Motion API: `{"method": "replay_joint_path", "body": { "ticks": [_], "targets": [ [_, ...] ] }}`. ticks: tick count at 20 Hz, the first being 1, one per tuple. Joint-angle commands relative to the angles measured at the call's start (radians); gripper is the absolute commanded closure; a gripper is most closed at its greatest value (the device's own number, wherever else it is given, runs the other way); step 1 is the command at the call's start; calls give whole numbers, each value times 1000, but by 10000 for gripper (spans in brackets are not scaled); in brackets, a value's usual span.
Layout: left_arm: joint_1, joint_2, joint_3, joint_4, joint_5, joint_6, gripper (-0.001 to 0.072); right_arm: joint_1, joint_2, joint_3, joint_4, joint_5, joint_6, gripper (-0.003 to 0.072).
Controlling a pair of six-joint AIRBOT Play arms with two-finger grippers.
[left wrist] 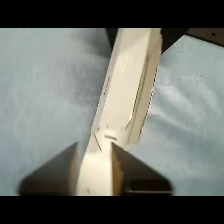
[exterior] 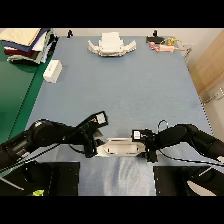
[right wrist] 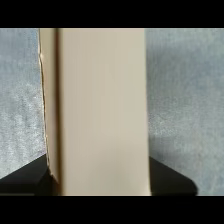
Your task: Fold the box.
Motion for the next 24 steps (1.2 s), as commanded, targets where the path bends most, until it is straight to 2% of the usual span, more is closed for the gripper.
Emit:
{"method": "replay_joint_path", "body": {
  "ticks": [1,2,4,5,7,9,13,19,24],
  "targets": [
    [12,138,-3,59,-190,-491,698,0,0,1,0,0,0,205],
    [0,137,-8,-33,-185,-552,698,0,0,1,0,0,0,205],
    [-52,90,-24,-220,-114,-571,698,0,0,1,0,0,0,205],
    [-87,52,-23,-260,-72,-570,698,0,0,1,-1,0,0,205],
    [-136,-32,-10,-278,46,-571,698,0,0,1,-1,0,0,205],
    [-120,-116,21,-278,156,-571,698,0,0,1,-2,0,0,205],
    [-19,-208,65,-321,237,-571,698,0,0,1,-3,0,0,205],
    [108,-280,65,-340,184,-576,697,0,0,1,-3,0,0,205],
    [121,-397,65,-337,151,-575,697,0,0,1,-3,0,0,205]
  ]
}}
